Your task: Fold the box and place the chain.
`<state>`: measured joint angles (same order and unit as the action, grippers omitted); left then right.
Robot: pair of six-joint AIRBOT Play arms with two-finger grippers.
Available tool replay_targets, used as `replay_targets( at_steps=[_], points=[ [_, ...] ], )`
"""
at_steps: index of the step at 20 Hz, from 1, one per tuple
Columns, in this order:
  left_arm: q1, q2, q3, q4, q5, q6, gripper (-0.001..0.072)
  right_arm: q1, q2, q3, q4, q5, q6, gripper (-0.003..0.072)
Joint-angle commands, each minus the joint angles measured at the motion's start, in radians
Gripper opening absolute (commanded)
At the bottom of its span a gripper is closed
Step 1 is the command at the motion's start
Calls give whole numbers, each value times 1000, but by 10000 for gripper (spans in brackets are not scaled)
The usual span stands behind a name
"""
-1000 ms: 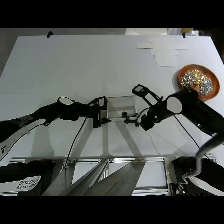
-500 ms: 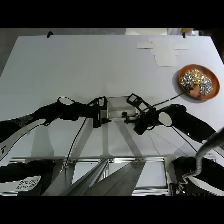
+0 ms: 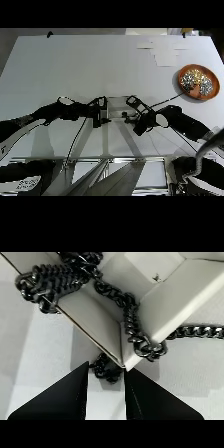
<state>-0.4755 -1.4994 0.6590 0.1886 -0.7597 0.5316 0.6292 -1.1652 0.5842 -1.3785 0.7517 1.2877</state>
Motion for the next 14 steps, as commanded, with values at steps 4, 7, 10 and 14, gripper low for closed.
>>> replay_targets(
  at_steps=[4, 7, 10, 14],
  points=[
    [0, 0, 0, 0, 0, 0, 14, 1, -19, -1, -12, 7, 17, 18],
    [0, 0, 0, 0, 0, 0, 14, 1, 34, 0, -13, 28, 17, 18],
    [0, 0, 0, 0, 0, 0, 14, 1, 136, 0, -13, 66, 17, 18],
    [0, 0, 0, 0, 0, 0, 14, 1, 293, 0, -12, 93, 17, 18]
  ],
)
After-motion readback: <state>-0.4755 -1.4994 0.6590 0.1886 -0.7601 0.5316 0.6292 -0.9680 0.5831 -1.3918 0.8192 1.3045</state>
